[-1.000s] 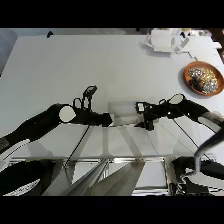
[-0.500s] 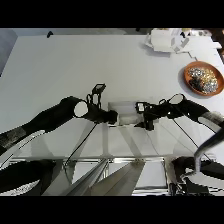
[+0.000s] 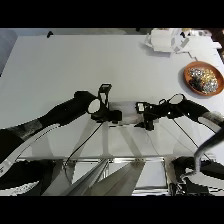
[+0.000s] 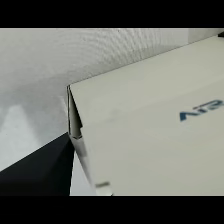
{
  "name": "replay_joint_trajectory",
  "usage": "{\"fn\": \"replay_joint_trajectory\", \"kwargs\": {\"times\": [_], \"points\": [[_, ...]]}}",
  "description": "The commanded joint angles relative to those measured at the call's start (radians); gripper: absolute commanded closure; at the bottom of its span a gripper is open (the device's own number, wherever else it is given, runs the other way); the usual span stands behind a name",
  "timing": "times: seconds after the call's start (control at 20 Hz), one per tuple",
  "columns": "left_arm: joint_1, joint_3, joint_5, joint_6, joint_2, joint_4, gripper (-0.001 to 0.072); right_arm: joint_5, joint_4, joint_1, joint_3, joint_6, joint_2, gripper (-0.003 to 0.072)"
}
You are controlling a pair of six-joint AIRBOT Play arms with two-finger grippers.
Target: Fold the box and place the chain.
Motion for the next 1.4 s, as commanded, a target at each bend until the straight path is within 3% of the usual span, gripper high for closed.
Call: {"fn": "replay_joint_trajectory", "kwargs": {"times": [0.0,0.3,0.5,0.65,0.8,0.9,1.35], "points": [[-0.022,0.083,-0.089,-0.087,-0.069,0.073,0.0230,0.000,0.000,0.000,0.001,0.000,0.001,0.0374],[-0.039,0.091,-0.097,-0.127,-0.104,0.142,0.0395,0.000,0.000,0.000,0.001,0.000,0.001,0.0374],[-0.039,0.099,-0.108,-0.270,-0.116,0.154,0.0398,0.000,0.000,0.000,0.001,0.000,0.001,0.0374],[-0.045,0.101,-0.143,-0.265,-0.131,0.179,0.0502,0.000,0.000,0.000,0.001,0.000,0.001,0.0374],[-0.046,0.101,-0.144,-0.266,-0.132,0.196,0.0519,0.000,0.000,0.000,0.001,0.000,0.001,0.0374],[-0.048,0.101,-0.130,-0.267,-0.134,0.198,0.0648,0.000,0.000,0.000,0.001,0.000,0.001,0.0374],[-0.073,0.101,-0.127,-0.420,-0.135,0.225,0.0704,0.000,0.000,0.000,0.001,0.000,0.001,0.0374]]}}
